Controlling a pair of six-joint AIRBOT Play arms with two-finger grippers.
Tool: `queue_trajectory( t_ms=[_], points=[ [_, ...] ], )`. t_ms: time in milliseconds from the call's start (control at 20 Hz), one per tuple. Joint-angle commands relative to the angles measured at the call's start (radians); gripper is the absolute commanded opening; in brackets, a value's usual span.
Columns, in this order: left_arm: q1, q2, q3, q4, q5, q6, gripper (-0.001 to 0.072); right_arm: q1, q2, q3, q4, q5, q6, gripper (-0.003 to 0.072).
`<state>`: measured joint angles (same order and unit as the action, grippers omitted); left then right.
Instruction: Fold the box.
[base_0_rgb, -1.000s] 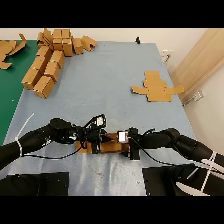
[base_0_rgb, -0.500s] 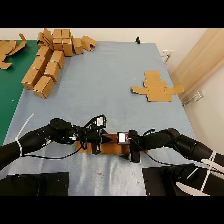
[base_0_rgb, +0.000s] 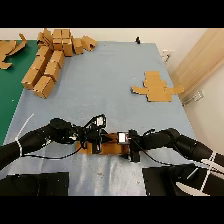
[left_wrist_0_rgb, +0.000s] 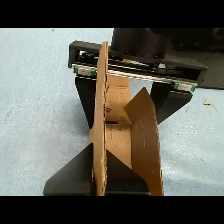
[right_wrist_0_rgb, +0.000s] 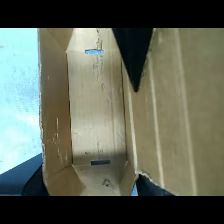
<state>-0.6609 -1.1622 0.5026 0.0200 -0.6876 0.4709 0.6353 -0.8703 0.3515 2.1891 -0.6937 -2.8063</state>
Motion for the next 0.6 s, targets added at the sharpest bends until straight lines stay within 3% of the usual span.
queue_trajectory(
  t_ms=[0,550],
  points=[
    [0.0,0.001,0.001,0.002,-0.001,0.0,0.0014,0.0,0.001,0.0,-0.02,0.015,0.057,0.0661],
    [0.0,0.0,0.001,0.002,-0.001,0.0,0.0015,0.0,0.001,0.0,-0.082,0.038,0.087,0.066]
  ],
)
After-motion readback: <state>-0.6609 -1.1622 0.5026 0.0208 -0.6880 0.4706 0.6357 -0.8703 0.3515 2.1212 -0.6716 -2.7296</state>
